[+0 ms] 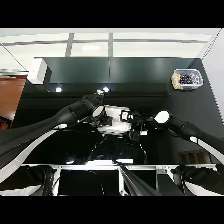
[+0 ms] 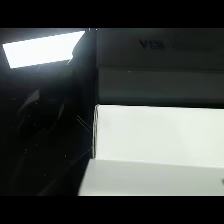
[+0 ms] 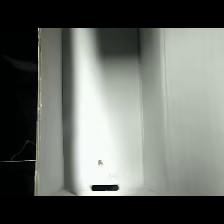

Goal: Fold the box and place the chain.

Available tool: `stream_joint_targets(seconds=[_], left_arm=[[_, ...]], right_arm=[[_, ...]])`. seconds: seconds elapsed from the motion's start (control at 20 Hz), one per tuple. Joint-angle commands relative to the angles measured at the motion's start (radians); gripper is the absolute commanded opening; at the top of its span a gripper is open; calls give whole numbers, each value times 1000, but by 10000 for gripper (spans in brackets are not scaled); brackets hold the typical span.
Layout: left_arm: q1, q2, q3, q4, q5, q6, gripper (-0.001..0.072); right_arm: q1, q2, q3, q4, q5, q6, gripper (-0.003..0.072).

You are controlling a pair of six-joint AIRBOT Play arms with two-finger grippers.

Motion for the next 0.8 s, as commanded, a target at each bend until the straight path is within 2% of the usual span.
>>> stream_joint_targets(seconds=[0.0, 0.25, 0.65, 0.7, 0.75], left_arm=[[0, 0, 1, -6, -11, 0, 25], [0, 3, 1, -23, -13, 1, 26], [0, 3, 1, -43, -16, 1, 27], [1, 3, 1, -53, -19, 2, 27], [1, 3, 1, -54, -21, 2, 26]], right_arm=[[1, 7, 0, -10, -2, 29, 710], [1, 108, 0, -235, 60, 149, 703], [1, 151, 0, -283, 47, 137, 700], [1, 151, 0, -304, 47, 137, 569], [1, 151, 0, -319, 48, 138, 468]])
